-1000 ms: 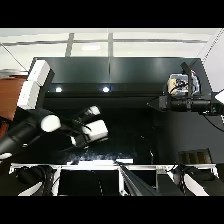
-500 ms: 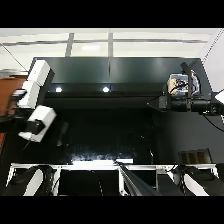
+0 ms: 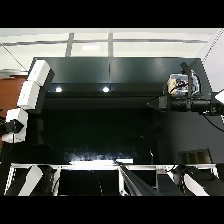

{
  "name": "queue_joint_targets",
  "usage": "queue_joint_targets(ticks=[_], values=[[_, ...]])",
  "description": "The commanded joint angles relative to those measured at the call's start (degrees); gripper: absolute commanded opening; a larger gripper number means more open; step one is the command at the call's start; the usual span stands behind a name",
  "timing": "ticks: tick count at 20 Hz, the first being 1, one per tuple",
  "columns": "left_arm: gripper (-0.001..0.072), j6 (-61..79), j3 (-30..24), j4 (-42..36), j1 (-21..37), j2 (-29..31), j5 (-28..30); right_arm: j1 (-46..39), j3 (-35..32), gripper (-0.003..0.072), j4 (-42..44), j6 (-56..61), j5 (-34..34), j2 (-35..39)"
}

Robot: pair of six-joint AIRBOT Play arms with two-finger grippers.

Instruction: Fold the box and place the chain.

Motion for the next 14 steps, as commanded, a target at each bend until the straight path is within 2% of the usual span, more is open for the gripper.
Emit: queue_joint_targets(ticks=[1, 3, 4, 7, 11, 12, 13, 14], values=[[0.0399, 12.2, 0.0, -9.6, 1.9, -4.9, 4.6, 0.0, 0.0, 0.0028, 0.1, 0.0, -0.1, 0.0], [0.0400, 18.9, 0.0, -15.5, 1.9, -6.9, 5.2, 0.0, 0.0, 0.0029, 0.1, 0.1, -0.1, 0.0], [0.0402, 19.2, 0.1, -15.8, 1.9, -7.8, 6.1, 0.0, 0.0, 0.0028, 0.1, 0.1, -0.1, 0.0], [0.0410, 19.4, 1.2, -12.7, 1.9, -10.2, 6.4, 0.0, 0.0, 0.0028, 0.1, 0.5, 0.1, 0.0], [0.0427, 21.0, 2.1, -9.3, 1.9, -10.3, 7.8, 0.0, 0.0, 0.0028, 0.1, 0.5, 0.0, 0.0], [0.0650, 21.1, 2.1, -9.4, 1.9, -10.3, 8.5, 0.0, 0.0, 0.0029, 0.1, 0.5, 0.0, 0.0], [0.0717, 20.3, 2.1, -9.5, 1.9, -10.3, 9.0, 0.0, 0.0, 0.0029, 0.1, 0.5, 0.0, 0.0], [0.0717, 19.8, 2.1, -10.2, 1.9, -10.1, 8.5, 0.0, 0.0, 0.0029, 0.1, 0.5, 0.1, 0.0]])
